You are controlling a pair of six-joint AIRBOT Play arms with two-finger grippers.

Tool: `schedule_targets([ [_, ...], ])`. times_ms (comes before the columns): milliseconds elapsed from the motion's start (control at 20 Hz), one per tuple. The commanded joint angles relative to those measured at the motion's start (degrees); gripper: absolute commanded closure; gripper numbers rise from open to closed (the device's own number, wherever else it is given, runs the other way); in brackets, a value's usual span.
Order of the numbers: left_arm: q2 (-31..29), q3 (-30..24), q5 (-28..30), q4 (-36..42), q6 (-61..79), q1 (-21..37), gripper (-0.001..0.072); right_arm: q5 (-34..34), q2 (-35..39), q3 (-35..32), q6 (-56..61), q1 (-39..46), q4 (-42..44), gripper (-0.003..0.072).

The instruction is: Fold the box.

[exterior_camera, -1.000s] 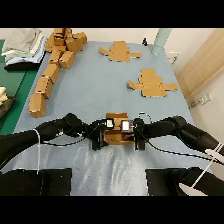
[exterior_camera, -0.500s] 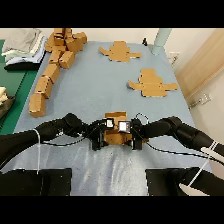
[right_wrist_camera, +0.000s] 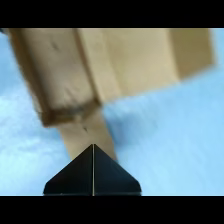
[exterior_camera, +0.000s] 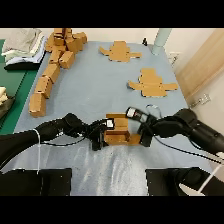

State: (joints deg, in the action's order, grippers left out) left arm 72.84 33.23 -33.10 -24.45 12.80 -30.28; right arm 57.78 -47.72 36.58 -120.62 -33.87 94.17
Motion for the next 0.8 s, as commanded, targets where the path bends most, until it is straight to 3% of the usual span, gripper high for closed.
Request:
schedule_targets([
  [0,-0.02,0.04,0.07,0.00,0.02,-0.04,0.0315,10.49,5.75,3.56,32.76,1.44,-22.14,0.0682],
  [100,-0.02,0.04,0.07,0.00,0.02,-0.04,0.0315,14.47,6.21,3.06,41.99,6.21,-26.34,0.0683],
  [300,-0.02,0.04,0.09,0.00,0.02,-0.04,0.0315,9.46,0.46,-2.01,40.22,16.87,-7.48,0.0683],
  [500,-0.02,0.04,0.02,0.00,0.02,-0.04,0.0315,2.21,-6.40,-4.94,30.12,15.63,10.43,0.0684],
  [750,-0.02,0.04,0.02,0.00,0.02,-0.04,0.0315,-0.33,-8.59,-4.92,28.46,12.70,13.11,0.0684],
])
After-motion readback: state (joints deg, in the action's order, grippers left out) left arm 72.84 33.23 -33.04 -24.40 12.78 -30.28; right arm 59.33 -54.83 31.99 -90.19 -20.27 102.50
